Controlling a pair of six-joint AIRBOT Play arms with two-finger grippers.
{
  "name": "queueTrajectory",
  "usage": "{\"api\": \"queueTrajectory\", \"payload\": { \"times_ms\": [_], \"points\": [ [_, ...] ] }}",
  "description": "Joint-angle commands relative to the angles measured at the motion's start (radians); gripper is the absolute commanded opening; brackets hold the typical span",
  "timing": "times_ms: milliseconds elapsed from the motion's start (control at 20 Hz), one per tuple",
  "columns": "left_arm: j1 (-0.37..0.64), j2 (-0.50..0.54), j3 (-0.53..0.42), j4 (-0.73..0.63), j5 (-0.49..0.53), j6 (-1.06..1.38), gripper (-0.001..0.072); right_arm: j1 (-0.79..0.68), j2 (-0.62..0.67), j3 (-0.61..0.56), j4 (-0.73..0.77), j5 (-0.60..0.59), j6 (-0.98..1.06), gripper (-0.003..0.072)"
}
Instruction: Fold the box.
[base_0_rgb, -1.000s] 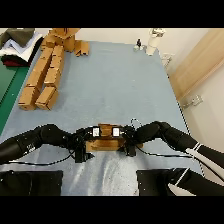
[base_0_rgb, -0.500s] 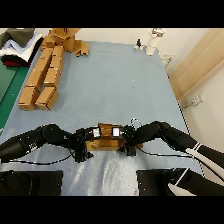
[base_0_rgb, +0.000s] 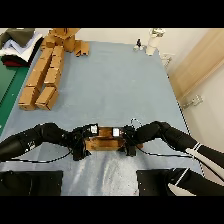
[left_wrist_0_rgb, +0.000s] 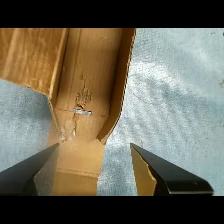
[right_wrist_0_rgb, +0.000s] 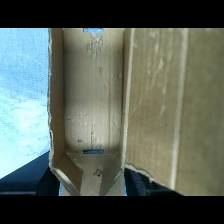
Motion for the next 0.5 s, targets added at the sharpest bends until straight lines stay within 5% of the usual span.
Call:
{"api": "queueTrajectory", "payload": {
  "times_ms": [0, 300, 400, 450],
  "points": [
    [0.004, 0.003, 0.013, 0.002, -0.005, -0.018, 0.0693, 0.0, 0.0, 0.001, 0.001, 0.0, 0.002, 0.0418],
    [0.003, 0.003, 0.045, -0.077, 0.009, 0.016, 0.067, 0.0, 0.0, 0.001, 0.001, 0.0, 0.002, 0.0418],
    [0.003, 0.003, 0.045, -0.077, 0.01, 0.019, 0.0417, 0.0, 0.0, 0.001, 0.001, 0.0, 0.002, 0.0418],
    [0.003, 0.003, 0.045, -0.077, 0.01, 0.031, 0.0345, 0.0, 0.0, 0.001, 0.001, 0.0, 0.002, 0.0418]
  ]
}}
